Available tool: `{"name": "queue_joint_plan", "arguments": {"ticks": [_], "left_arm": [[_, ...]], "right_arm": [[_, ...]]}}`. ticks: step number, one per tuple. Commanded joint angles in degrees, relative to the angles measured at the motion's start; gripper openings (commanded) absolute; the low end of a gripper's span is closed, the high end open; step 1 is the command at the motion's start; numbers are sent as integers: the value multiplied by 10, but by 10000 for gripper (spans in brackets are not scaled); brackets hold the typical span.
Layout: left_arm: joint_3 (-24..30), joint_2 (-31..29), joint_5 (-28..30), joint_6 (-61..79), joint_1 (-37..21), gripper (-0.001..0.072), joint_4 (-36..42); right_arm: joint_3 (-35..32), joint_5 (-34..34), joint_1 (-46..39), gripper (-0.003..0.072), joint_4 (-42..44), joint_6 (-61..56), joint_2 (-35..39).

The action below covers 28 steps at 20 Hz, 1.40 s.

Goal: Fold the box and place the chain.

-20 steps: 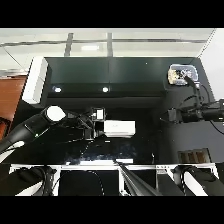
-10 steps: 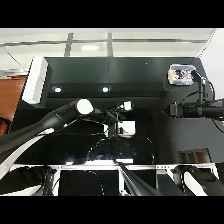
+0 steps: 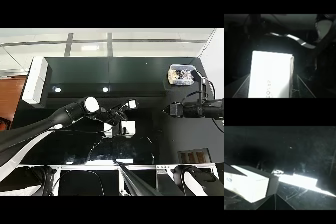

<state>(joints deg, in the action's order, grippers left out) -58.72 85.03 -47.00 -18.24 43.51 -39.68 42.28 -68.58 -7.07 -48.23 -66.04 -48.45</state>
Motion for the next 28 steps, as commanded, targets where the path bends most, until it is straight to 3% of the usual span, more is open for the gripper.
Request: {"name": "queue_joint_plan", "arguments": {"ticks": [1, 14, 19, 21, 23, 24, 28], "left_arm": [[-2, 2, -14, -3, 0, 715, -5], [-2, 2, -45, -17, 1, 714, -108], [-20, 12, -43, -103, 40, 711, -241], [-41, 19, -43, -156, 61, 664, -314], [-61, 18, -62, -185, 65, 307, -332], [-74, 16, -87, -198, 61, 276, -334], [-96, -45, -165, -349, 1, 275, -392]], "right_arm": [[1, 3, 1, 15, -1, 1, 0], [1, 6, 1, 15, -1, 1, 0], [0, 11, 1, 15, -1, 1, 0], [0, 15, 1, 15, -1, 1, 0], [0, 15, 1, 15, -1, 1, 0], [0, 15, 1, 15, -1, 1, 0], [0, 15, 1, 15, -1, 1, 0]]}}
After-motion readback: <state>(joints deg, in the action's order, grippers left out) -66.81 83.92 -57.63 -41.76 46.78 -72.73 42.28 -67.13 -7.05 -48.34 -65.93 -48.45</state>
